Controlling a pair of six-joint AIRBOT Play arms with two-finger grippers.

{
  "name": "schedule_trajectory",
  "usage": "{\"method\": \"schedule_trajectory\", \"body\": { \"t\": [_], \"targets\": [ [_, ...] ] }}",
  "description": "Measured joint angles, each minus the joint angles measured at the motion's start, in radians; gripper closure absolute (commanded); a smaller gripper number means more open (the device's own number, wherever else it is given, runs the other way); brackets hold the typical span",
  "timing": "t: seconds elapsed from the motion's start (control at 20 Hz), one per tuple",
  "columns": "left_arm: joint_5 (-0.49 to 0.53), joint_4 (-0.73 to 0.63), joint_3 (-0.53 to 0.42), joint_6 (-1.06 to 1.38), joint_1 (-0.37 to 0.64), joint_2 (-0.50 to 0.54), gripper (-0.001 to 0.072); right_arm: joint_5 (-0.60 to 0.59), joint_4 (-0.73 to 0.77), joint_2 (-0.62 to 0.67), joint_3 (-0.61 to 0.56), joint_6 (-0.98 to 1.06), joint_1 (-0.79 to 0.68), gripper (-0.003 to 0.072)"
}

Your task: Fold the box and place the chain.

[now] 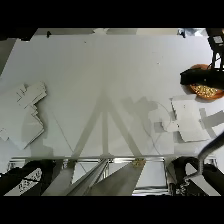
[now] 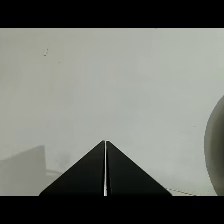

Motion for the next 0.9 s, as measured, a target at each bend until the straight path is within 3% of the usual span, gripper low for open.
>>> {"method": "schedule_trajectory", "body": {
  "t": [0.65,0.9],
  "targets": [
    [0.000,0.000,0.000,0.000,0.000,0.000,0.0015,0.000,0.008,0.000,0.000,0.001,0.000,0.0675],
    [0.000,0.000,0.000,0.000,0.000,0.000,0.0015,0.067,0.025,0.000,0.000,0.021,0.000,0.0675]
  ]
}}
